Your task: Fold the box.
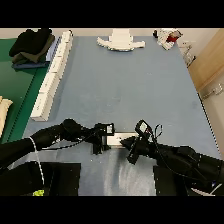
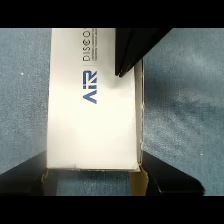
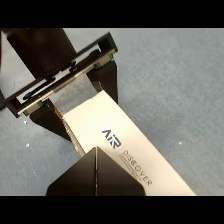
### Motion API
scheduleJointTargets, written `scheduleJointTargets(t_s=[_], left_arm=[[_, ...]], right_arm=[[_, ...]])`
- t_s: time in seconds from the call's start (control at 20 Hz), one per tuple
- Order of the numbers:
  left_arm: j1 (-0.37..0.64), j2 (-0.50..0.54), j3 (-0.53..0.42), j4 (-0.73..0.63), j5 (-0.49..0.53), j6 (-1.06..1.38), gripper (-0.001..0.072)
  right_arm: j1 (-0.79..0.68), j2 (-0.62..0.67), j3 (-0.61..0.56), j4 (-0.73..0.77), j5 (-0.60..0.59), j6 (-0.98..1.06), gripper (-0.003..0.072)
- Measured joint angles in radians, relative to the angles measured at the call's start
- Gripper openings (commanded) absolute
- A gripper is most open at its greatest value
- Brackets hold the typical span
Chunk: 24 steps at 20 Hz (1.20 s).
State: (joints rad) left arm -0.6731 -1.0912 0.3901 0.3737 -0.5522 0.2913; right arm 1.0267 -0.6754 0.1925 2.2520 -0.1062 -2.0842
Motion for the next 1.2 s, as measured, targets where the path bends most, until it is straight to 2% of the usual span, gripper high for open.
scheduleJointTargets(t_s=[0.15,0.25,0.6,0.95,1.2], left_arm=[[0.000,0.000,0.000,0.000,0.000,0.000,0.0464],[0.000,0.000,0.000,0.000,0.000,-0.001,0.0464],[0.000,0.000,0.000,0.000,0.000,-0.001,0.0464],[0.000,0.000,0.000,0.000,0.000,-0.002,0.0463],[0.000,0.000,0.000,0.000,0.000,-0.001,0.0464]], right_arm=[[-0.020,0.001,0.030,-0.016,-0.045,-0.001,0.0008],[-0.054,0.000,0.066,-0.038,-0.118,-0.001,0.0008],[-0.326,-0.081,0.326,-0.179,-0.547,-0.068,0.0004],[-0.709,-0.335,0.698,-0.215,-0.896,-0.208,0.0004],[-0.896,-0.566,0.920,-0.222,-1.031,-0.205,0.0006]])
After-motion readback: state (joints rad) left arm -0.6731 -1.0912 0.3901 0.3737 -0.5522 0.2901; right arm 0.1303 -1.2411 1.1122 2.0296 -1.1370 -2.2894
